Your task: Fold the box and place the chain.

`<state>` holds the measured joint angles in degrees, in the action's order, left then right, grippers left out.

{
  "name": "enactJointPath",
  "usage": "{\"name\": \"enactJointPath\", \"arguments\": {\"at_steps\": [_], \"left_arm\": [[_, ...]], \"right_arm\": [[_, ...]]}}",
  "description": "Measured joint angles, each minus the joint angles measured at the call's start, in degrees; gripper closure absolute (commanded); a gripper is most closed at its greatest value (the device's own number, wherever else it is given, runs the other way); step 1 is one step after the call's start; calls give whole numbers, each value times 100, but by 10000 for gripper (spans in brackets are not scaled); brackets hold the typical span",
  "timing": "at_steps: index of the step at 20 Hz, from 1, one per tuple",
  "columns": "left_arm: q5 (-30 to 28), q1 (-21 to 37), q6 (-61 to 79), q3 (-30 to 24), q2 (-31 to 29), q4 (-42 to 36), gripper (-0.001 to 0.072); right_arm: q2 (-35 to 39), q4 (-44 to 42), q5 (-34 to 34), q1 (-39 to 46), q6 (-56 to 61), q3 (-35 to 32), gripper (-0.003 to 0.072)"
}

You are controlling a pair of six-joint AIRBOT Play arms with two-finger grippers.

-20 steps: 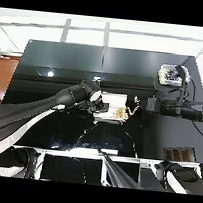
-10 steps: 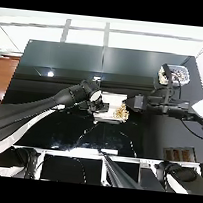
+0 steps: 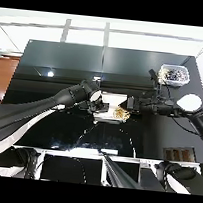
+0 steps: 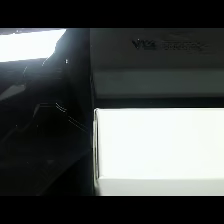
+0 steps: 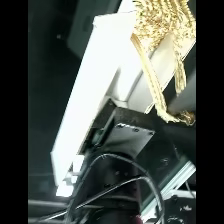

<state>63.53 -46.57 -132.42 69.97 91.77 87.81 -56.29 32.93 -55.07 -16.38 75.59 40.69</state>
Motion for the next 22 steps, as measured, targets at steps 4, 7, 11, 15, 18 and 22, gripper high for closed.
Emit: {"name": "enactJointPath", "arguments": {"at_steps": [4, 7, 11, 15, 18, 22], "left_arm": [[2, 0, 0, 0, 0, 0, 677], [2, 0, 0, 0, 0, 0, 677], [2, 0, 0, 0, 0, 0, 677], [2, 0, 2, 0, 0, 0, 677], [0, 0, 0, 0, 0, 0, 677], [0, 0, 0, 0, 0, 0, 677]], "right_arm": [[42, 111, -577, 647, -354, 0, 246], [214, 520, -1080, 1427, -743, 2, 247], [337, 1530, -1580, 2173, -1322, -151, 100], [267, 1613, -1263, 2197, -2492, -673, -18], [0, 1840, -852, 1749, -3768, -883, -10], [-494, 1836, -46, 1047, -5466, -977, -10]]}}
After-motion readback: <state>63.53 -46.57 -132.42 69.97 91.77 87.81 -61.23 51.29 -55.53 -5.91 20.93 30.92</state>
